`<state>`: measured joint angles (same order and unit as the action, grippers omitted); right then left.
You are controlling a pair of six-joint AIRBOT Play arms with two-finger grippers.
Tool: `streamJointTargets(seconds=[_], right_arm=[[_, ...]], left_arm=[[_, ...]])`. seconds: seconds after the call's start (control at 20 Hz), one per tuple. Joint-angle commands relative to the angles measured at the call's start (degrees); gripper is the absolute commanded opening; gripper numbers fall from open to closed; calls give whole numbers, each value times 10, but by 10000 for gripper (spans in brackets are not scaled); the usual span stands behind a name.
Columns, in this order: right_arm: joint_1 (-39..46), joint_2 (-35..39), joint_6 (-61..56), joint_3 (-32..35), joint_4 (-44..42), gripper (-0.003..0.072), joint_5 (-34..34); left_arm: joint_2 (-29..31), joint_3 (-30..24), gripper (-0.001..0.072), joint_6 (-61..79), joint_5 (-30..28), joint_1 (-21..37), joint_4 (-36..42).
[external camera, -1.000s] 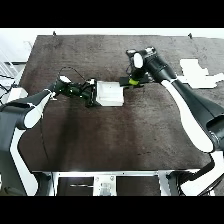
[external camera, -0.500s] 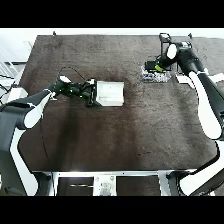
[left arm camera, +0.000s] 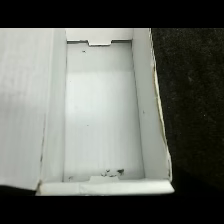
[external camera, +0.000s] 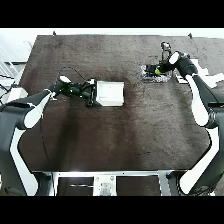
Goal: Fold the box and place the chain.
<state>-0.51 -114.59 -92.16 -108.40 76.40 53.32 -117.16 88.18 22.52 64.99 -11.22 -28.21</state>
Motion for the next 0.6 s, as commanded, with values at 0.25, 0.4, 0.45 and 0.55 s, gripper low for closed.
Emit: streamJointTargets(seconds=[0.25,0.4,0.45,0.55], right_arm=[[3,-30,17,-7,-25,186,9],[3,-30,37,-21,-25,9,11],[2,-30,37,-32,-25,8,20],[2,-24,37,-58,-25,7,56]], left_arm=[[0,0,362,0,0,0,0],[0,0,362,0,0,0,0],[0,0,362,0,0,0,0],[0,0,362,0,0,0,0]])
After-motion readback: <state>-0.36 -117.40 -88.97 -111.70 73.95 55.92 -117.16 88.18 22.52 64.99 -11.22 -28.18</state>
